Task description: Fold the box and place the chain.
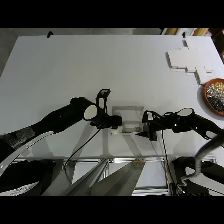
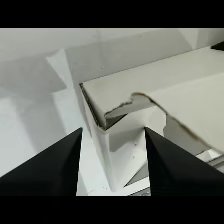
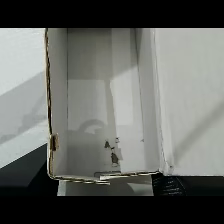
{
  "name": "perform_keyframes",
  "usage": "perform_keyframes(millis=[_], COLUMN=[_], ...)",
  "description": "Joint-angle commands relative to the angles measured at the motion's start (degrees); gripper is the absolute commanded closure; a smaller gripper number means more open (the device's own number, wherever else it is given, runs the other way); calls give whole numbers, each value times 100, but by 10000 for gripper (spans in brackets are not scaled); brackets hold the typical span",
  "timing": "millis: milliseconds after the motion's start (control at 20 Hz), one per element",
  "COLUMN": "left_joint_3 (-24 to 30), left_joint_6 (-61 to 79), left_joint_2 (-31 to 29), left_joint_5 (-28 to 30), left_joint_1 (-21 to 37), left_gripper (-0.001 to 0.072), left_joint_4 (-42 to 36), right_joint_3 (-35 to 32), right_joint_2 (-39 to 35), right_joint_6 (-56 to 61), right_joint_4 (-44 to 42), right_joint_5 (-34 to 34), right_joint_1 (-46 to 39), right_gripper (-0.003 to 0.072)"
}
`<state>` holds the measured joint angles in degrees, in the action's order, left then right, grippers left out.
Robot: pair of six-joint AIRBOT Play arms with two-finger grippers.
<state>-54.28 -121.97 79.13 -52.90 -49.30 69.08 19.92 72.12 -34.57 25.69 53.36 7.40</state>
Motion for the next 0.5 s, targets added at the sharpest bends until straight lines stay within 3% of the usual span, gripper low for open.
perform_keyframes(millis=[0,100,200,450], left_joint_3=[-557,-1012,-1305,-1370], left_joint_6=[-564,-592,-844,-1628], left_joint_2=[284,623,929,1259], left_joint_5=[-881,-1329,-1381,-1344], left_joint_1=[-85,-210,-343,-529], left_gripper=[325,325,324,325], left_joint_4=[713,940,933,1147], right_joint_3=[0,0,0,0], right_joint_2=[2,2,2,2], right_joint_6=[0,0,0,0], right_joint_4=[-4,-4,-4,-4], right_joint_5=[0,0,0,0], right_joint_1=[-2,-2,-2,-2], right_gripper=[349,349,349,349])
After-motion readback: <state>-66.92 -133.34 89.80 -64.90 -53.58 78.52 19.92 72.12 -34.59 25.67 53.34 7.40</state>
